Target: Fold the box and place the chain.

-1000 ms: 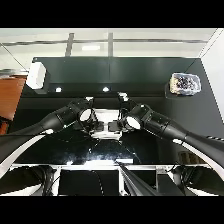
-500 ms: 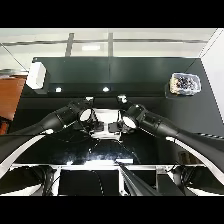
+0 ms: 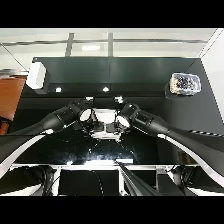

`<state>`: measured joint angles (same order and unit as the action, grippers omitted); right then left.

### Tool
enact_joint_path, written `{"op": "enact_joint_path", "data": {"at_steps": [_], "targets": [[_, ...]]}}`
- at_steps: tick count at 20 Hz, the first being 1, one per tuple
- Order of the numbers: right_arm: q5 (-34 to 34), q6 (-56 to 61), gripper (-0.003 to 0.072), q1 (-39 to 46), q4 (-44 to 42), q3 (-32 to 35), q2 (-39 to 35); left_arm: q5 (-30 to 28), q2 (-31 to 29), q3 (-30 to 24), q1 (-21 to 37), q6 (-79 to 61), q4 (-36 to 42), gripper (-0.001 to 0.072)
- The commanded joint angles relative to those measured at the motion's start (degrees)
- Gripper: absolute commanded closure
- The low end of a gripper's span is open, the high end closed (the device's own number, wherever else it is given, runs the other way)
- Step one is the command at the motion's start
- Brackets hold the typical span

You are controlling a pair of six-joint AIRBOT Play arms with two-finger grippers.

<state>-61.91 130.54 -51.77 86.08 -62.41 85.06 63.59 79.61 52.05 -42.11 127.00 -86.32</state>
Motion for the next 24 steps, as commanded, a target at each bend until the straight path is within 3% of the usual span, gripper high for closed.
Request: {"op": "enact_joint_path", "data": {"at_steps": [1, 24], "targets": [[-0.5, 0.2, 0.0462, -0.3, 0.2, -1.7, 1.8, 0.0, 0.0, 0.0, 0.0, -0.5, 0.0, 0.0682], [-2.8, 12.4, 0.0463, -0.3, 3.3, -1.7, 2.9, 0.0, 0.0, 0.0, 0.0, -0.5, 0.3, 0.0682]]}}
